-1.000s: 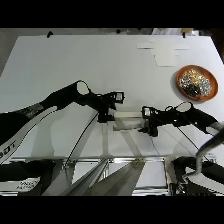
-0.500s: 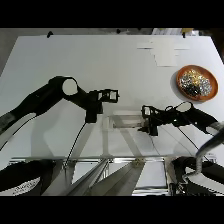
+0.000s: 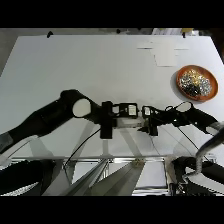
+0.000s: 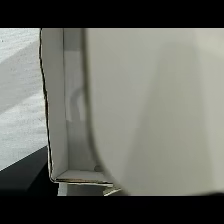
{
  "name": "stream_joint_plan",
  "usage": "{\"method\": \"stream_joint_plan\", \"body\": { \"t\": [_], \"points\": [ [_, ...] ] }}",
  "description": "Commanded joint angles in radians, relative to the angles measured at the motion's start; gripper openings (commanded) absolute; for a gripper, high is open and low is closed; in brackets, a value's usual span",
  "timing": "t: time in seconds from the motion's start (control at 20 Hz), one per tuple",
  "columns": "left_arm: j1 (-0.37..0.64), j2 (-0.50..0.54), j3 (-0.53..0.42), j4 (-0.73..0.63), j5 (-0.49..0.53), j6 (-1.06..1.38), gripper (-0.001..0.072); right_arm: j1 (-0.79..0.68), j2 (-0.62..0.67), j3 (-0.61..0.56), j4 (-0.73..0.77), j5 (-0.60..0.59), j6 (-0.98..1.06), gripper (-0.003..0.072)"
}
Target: Fold the box and place the chain.
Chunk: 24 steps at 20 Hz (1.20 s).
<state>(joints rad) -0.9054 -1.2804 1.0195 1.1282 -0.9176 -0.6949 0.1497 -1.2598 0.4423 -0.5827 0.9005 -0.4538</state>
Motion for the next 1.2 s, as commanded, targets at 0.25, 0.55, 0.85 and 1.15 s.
{"method": "stream_joint_plan", "body": {
  "t": [0.25, 0.55, 0.85, 1.15],
  "points": [
    [0.003, -0.184, 0.001, 0.015, 0.619, -0.411, -0.0001, 0.000, 0.001, 0.000, 0.000, 0.001, 0.000, 0.0366],
    [0.024, -0.225, 0.001, 0.006, 0.579, -0.458, 0.0001, 0.000, 0.001, 0.000, 0.000, 0.001, 0.000, 0.0366],
    [0.027, -0.110, 0.001, 0.095, 0.362, -0.451, 0.0000, 0.000, 0.001, 0.000, 0.000, 0.001, 0.000, 0.0366],
    [0.026, -0.040, 0.001, 0.171, 0.000, -0.426, 0.0006, 0.000, 0.001, 0.000, 0.000, 0.001, 0.000, 0.0366]
  ]
}}
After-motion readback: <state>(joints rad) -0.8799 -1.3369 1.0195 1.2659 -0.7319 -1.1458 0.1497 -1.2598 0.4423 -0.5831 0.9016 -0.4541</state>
